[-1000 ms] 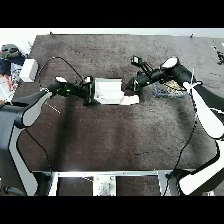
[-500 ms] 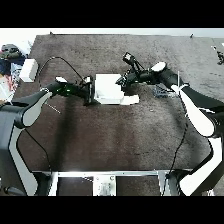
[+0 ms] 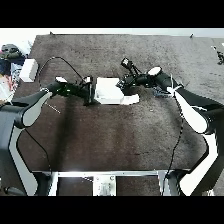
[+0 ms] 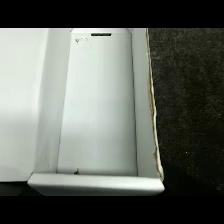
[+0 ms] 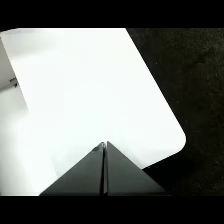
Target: Fold the box and place the chain.
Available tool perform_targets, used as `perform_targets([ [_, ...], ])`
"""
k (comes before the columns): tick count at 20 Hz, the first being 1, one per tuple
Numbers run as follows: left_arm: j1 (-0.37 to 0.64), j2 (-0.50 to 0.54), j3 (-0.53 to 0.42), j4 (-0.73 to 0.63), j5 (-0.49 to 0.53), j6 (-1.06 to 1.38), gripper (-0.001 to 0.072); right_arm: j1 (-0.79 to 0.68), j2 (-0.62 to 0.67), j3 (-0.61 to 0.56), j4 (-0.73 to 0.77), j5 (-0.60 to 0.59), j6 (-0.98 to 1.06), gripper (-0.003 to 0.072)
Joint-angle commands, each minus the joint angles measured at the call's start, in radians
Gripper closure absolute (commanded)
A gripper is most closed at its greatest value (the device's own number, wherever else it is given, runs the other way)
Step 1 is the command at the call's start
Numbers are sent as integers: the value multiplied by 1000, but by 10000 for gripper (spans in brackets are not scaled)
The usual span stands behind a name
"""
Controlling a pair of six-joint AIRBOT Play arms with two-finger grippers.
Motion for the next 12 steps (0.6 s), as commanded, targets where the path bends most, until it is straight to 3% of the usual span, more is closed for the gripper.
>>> perform_targets([
  [1,0,0,0,0,0,1,308,1,-8,-1,-33,22,0,655],
  [8,0,0,0,0,1,1,308,-1,56,3,-38,24,1,655],
  [12,0,0,0,0,1,1,308,-31,184,3,-108,201,29,655],
])
